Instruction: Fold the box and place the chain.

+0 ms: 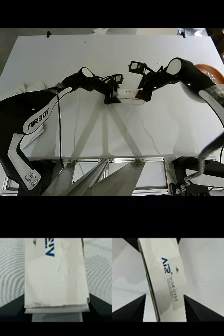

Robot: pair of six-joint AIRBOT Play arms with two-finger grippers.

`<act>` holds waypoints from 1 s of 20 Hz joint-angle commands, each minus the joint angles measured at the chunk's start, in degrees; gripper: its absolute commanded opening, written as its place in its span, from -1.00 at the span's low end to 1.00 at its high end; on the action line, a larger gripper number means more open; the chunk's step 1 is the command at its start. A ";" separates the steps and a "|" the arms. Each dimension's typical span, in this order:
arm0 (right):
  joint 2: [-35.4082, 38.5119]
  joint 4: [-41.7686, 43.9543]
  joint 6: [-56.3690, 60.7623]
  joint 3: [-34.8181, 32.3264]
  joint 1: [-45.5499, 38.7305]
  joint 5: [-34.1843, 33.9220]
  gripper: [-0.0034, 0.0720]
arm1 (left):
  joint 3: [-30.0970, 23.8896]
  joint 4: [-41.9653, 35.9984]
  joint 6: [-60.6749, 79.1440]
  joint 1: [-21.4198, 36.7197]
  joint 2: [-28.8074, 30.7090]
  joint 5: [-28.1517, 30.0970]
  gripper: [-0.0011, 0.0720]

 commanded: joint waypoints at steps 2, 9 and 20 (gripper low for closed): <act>1.38 1.38 1.05 0.07 0.00 -1.42 0.48 | 0.00 -0.02 0.02 0.02 0.02 0.24 -0.09; 4.31 19.80 11.26 0.07 -2.67 -5.44 -0.86 | 0.00 -0.04 0.02 0.00 0.02 0.24 -0.09; 2.38 23.15 36.48 -8.90 2.91 -22.64 -0.86 | 0.00 -0.02 0.02 0.02 0.02 0.26 -0.09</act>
